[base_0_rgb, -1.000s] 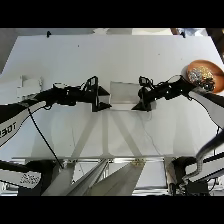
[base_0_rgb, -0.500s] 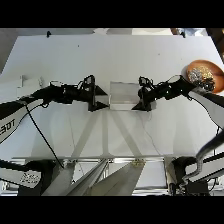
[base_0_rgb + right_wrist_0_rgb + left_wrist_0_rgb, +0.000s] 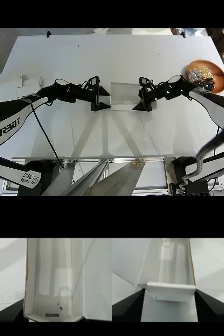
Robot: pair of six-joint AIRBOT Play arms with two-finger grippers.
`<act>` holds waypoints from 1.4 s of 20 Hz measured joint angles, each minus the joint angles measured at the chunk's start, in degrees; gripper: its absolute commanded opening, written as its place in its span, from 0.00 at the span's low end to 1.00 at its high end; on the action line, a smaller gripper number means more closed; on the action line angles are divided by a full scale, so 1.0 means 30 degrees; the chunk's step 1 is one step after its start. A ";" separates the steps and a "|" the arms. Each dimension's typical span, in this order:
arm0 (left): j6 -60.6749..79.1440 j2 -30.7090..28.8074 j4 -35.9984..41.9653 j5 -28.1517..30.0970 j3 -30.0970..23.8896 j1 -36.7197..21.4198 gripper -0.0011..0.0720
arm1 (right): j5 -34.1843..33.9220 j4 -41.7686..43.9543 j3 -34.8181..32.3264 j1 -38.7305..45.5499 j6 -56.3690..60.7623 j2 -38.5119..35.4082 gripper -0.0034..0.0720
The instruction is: Fold the box and place the chain.
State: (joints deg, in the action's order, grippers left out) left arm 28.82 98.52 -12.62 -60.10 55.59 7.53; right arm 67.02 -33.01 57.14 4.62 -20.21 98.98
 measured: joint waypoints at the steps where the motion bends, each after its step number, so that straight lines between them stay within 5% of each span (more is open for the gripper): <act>1: -0.0029 0.0029 0.0036 -0.0022 0.0022 0.0029 0.89 | 0.0015 -0.0007 0.0000 0.0007 -0.0036 0.0000 0.49; 9: -0.0226 0.0058 0.0080 0.0080 0.0080 -0.0015 0.86 | -0.0036 0.0044 0.0000 0.0007 -0.0066 0.0000 0.49; 11: -0.0270 0.0058 0.0102 0.0226 0.0095 0.0051 0.71 | -0.0080 0.0036 0.0000 0.0007 -0.0066 0.0000 0.49; 16: -0.0321 0.0058 0.0175 0.0532 0.0109 0.0270 0.69 | -0.0073 -0.0022 0.0000 0.0015 -0.0080 0.0000 0.49; 19: -0.0321 0.0058 0.0262 0.0597 0.0109 0.0306 0.40 | -0.0044 -0.0015 0.0000 0.0015 -0.0080 0.0000 0.49; 22: -0.0313 0.0058 0.0335 0.0612 0.0109 0.0240 0.40 | -0.0051 0.0000 0.0000 0.0015 -0.0080 0.0000 0.49; 23: -0.0306 0.0058 0.0350 0.0597 0.0109 0.0197 0.42 | -0.0058 0.0022 0.0000 0.0007 -0.0080 0.0000 0.49; 24: -0.0291 0.0058 0.0372 0.0568 0.0109 0.0124 0.63 | -0.0058 0.0051 0.0000 0.0007 -0.0080 0.0000 0.49; 25: -0.0270 0.0058 0.0401 0.0510 0.0109 0.0051 1.00 | -0.0044 0.0073 0.0000 0.0007 -0.0080 0.0000 0.49; 28: -0.0270 0.0058 0.0481 0.0270 0.0117 -0.0255 0.98 | 0.0051 0.0168 0.0007 0.0000 -0.0051 0.0000 0.49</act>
State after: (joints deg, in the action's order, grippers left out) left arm 28.01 98.70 -11.18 -59.29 55.94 6.76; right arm 67.18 -32.51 57.17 4.62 -20.36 98.98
